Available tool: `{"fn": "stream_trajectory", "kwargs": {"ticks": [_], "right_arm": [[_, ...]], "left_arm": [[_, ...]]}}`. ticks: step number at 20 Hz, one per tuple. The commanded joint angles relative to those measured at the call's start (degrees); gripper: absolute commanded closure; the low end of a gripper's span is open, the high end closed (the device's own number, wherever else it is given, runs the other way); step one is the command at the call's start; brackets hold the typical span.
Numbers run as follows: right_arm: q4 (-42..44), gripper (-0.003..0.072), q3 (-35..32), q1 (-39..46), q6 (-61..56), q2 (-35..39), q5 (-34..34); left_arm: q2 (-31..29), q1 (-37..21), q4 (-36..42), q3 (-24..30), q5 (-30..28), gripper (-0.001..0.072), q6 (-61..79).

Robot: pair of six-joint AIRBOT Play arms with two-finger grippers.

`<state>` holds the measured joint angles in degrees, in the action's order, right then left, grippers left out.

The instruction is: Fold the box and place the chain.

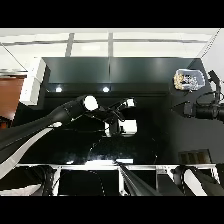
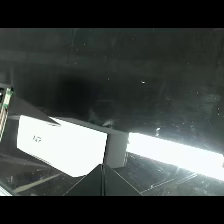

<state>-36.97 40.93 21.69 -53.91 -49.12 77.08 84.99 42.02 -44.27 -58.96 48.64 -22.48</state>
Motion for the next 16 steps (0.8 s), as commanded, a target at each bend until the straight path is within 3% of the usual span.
{"fn": "stream_trajectory", "kwargs": {"ticks": [1,9,14,15,16], "right_arm": [[0.02,0.0665,0.04,-0.02,0.00,0.02,-0.15],[-0.15,0.0665,0.04,-0.02,-0.02,0.02,-0.20],[-0.15,0.0665,0.04,-0.02,-0.02,0.02,-0.42],[-0.15,0.0665,0.04,-0.02,-0.02,0.02,-0.44],[-0.15,0.0665,0.04,-0.02,-0.02,0.02,-0.46]], "left_arm": [[0.17,0.02,-0.28,-0.17,1.38,-0.0009,-0.07],[1.11,3.39,-7.89,-0.15,-1.64,-0.0009,-0.44],[3.10,7.48,-18.58,-0.15,-8.92,-0.0001,-12.81],[2.93,8.09,-20.83,-0.15,-9.01,0.0009,-16.39],[2.58,8.39,-22.80,-0.17,-8.22,0.0111,-20.00]]}}
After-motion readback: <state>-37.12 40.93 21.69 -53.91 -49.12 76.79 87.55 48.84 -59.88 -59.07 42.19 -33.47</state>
